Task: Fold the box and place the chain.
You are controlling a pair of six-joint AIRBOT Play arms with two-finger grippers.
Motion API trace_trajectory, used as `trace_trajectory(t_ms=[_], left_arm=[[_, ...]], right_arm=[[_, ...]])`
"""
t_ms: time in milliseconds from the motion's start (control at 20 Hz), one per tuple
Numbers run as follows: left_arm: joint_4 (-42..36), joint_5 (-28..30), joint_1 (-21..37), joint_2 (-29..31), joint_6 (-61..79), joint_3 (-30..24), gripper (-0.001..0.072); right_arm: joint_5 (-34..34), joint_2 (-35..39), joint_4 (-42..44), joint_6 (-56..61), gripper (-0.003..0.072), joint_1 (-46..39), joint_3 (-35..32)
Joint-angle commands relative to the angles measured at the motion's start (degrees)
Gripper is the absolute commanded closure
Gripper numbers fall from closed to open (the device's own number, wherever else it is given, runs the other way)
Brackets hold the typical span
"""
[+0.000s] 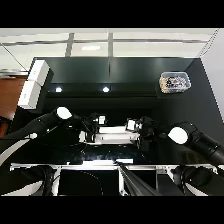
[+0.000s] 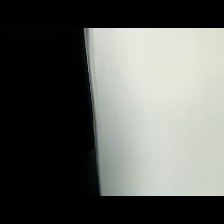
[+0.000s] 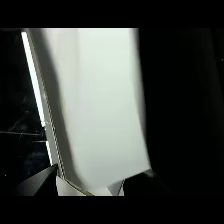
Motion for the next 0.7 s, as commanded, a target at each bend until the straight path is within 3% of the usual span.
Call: trace_trajectory(t_ms=[0, 150, 650], left_arm=[[-0.02, 0.13, 0.02, 0.00, -0.07, 0.00, 0.0682], [0.00, 0.13, 0.02, 0.00, -0.07, 0.00, 0.0682], [-0.02, -0.96, 0.02, 0.00, -0.11, 0.00, 0.0682]], right_arm=[[-4.07, 0.00, 0.76, -0.13, 0.0060, -0.20, 0.17], [-0.81, -0.85, 1.92, -0.90, 0.0061, -0.20, 0.13], [5.68, -6.34, 20.55, -27.69, 0.0060, -6.97, -0.81]])
